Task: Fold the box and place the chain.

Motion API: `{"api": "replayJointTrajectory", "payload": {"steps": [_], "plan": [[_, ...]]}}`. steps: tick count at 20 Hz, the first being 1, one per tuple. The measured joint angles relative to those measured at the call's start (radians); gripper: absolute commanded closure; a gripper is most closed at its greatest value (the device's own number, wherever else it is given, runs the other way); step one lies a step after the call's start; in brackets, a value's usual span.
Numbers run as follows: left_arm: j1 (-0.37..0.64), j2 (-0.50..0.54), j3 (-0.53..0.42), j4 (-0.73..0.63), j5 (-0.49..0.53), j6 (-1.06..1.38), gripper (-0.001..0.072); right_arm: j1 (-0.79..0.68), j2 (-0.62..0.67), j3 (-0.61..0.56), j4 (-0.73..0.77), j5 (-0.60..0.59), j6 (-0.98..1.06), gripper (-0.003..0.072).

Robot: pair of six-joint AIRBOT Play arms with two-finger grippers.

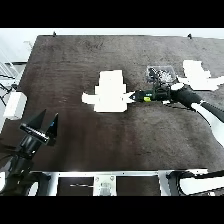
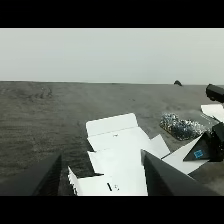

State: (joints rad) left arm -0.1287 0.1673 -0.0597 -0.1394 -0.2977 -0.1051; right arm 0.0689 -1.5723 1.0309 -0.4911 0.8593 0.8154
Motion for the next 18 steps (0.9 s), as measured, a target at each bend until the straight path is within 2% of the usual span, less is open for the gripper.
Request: {"api": "replayJointTrajectory", "payload": {"steps": [4,7,11,14,18], "plan": [[0.000,-0.030,0.049,-0.015,0.039,0.000,0.0152,0.003,-0.007,0.000,0.020,-0.013,-0.016,0.0678],[0.000,-0.158,0.137,0.000,0.070,0.001,0.0151,0.003,-0.009,0.000,0.051,-0.041,-0.027,0.0678],[0.000,-0.493,0.330,0.037,0.068,0.003,0.0151,0.005,-0.018,0.004,0.088,-0.076,-0.038,0.0678],[0.000,-0.799,0.514,0.084,0.000,0.006,0.0151,0.006,-0.027,0.006,0.099,-0.087,-0.060,0.0678],[0.000,-1.140,0.761,0.151,-0.125,-0.028,0.0150,0.006,-0.039,0.010,0.111,-0.091,-0.116,0.0678]]}}
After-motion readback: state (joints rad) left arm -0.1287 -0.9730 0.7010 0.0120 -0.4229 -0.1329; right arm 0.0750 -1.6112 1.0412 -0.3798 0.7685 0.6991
